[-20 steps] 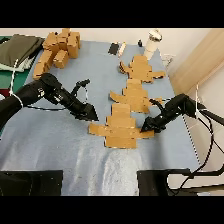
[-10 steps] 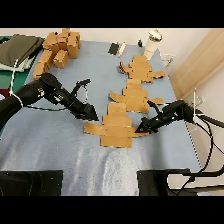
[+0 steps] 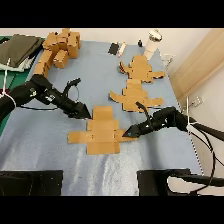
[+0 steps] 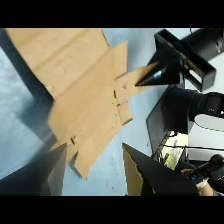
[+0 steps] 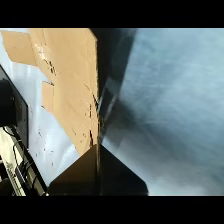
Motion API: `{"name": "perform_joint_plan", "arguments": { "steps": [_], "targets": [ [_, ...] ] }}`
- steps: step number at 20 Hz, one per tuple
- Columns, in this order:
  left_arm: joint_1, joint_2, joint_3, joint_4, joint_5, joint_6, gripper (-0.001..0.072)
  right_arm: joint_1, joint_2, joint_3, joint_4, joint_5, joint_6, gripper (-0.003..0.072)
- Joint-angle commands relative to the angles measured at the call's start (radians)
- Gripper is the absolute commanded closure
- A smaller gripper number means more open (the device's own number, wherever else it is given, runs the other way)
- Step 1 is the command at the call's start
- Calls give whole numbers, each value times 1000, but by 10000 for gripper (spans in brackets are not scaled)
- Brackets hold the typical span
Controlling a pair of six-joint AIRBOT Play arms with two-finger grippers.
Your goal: Fold the box.
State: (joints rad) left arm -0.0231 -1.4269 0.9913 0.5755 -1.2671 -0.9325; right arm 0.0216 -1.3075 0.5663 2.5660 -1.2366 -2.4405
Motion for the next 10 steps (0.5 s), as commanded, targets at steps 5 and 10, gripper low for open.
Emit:
{"name": "perform_joint_plan", "arguments": {
  "steps": [5, 10],
  "targets": [
    [80, -50, -113, -57, 64, 122, 173, 86, 29, -47, 32, 42, -37, 683],
    [79, -191, -96, -204, 24, 222, 174, 86, 29, -47, 32, -6, -36, 683]
  ]
}}
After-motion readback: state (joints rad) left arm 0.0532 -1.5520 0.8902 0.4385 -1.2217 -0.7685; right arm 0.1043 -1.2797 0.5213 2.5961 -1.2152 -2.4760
